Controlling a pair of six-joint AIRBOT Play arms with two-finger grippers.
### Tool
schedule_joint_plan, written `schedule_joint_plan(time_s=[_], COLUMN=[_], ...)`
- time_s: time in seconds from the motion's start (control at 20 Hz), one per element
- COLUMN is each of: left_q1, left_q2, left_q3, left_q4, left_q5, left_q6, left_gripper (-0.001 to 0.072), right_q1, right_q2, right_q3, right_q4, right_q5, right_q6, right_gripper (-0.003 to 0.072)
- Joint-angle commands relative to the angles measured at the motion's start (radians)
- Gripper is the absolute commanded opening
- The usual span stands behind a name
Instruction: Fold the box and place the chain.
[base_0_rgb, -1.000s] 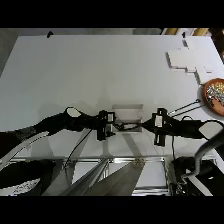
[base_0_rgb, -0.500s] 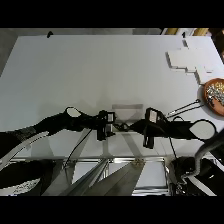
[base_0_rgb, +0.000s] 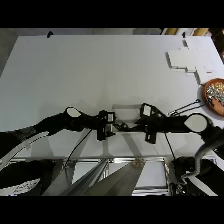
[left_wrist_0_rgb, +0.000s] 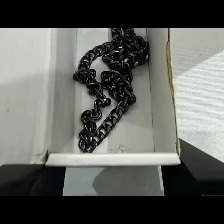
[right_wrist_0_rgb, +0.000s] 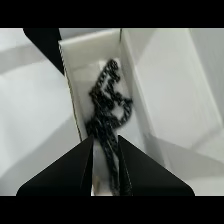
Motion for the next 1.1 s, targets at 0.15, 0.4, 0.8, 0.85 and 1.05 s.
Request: schedule_joint_plan(time_s=[0.15,0.4,0.8,0.85,1.05], left_q1=[0.000,0.000,0.000,0.000,0.000], left_q2=[0.000,0.000,0.000,0.000,0.000], left_q3=[0.000,0.000,0.000,0.000,0.000], left_q4=[0.000,0.000,0.000,0.000,0.000], left_q5=[0.000,0.000,0.000,0.000,0.000], left_q6=[0.000,0.000,0.000,0.000,0.000], left_gripper=[0.0254,0.0254,0.0254,0.0254,0.0254], right_q1=[-0.228,-0.232,-0.128,-0.115,-0.080], right_q2=[0.043,-0.055,-0.144,-0.162,-0.235], right_q3=[0.019,-0.016,-0.073,-0.073,-0.073], right_q4=[-0.254,-0.234,-0.149,-0.140,-0.101], right_q5=[0.134,0.134,-0.018,-0.044,-0.109], right_q6=[-0.053,-0.206,-0.317,-0.317,-0.356], right_gripper=[0.0160,0.0342,0.0239,0.0239,0.0239])
